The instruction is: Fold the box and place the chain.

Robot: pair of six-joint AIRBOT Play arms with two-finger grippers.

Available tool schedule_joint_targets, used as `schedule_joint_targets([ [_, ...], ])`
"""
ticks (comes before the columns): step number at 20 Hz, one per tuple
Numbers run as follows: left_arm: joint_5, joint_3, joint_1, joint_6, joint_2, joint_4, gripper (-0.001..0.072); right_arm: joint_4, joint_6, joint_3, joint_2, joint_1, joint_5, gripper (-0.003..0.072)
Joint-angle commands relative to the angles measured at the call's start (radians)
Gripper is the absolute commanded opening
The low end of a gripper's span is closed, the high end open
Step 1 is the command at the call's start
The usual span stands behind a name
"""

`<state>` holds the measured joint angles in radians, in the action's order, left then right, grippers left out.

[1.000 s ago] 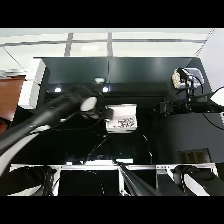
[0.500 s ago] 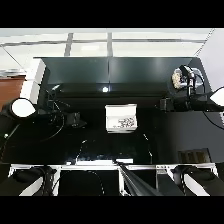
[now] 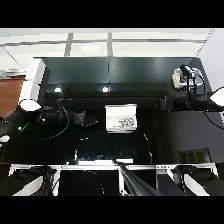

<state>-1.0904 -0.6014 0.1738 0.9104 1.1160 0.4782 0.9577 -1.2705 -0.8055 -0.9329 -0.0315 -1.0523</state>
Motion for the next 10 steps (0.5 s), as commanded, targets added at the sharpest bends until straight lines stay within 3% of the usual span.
schedule_joint_targets([
  [1, 0.016, -0.008, -0.002, -0.240, 0.039, -0.040, 0.0719, 0.003, -0.001, 0.000, 0.000, 0.000, 0.011, 0.0262],
  [5, 0.082, -0.014, -0.005, -0.294, 0.039, 0.057, 0.0717, 0.005, 0.000, 0.000, 0.000, 0.000, 0.007, 0.0262],
  [10, 0.128, -0.042, 0.017, -0.683, 0.039, 0.059, 0.0717, 0.005, -0.001, 0.000, 0.000, 0.000, 0.072, 0.0262],
])
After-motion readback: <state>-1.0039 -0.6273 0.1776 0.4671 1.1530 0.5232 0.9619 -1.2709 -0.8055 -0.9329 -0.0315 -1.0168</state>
